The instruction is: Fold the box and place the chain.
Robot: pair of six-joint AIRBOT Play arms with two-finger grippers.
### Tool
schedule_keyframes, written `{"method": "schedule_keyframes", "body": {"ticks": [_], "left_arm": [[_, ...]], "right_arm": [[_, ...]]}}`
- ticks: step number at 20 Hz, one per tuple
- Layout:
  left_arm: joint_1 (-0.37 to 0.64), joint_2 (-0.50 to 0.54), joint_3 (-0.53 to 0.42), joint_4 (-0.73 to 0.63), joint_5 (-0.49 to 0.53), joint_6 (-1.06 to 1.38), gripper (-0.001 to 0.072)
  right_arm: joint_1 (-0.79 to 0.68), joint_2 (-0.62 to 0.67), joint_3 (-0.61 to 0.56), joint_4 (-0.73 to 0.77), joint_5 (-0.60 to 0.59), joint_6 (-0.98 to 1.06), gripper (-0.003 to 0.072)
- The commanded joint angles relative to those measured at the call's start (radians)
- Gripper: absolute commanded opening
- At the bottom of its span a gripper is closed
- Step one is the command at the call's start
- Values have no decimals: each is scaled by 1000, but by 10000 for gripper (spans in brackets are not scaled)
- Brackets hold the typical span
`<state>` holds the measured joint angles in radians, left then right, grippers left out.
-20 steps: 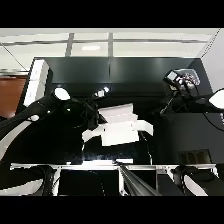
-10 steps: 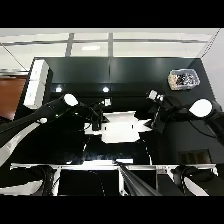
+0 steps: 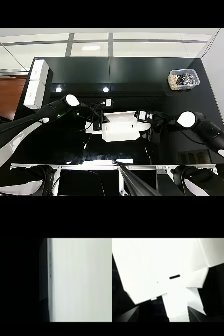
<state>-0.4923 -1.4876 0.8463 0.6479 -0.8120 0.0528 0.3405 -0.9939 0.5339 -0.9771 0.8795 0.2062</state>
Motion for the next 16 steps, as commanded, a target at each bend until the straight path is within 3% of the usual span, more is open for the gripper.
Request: {"method": "schedule_keyframes", "body": {"ticks": [1, 8, 16], "left_arm": [[0, -2, -1, 6, 5, 1, 28], [0, -1, -1, 7, 2, 1, 28], [0, -1, -1, 7, -1, 5, 28]], "right_arm": [[29, -34, -13, -13, -18, -62, 719], [85, -80, -5, 237, -105, -152, 719], [69, -79, 89, 167, -160, -176, 719]]}}
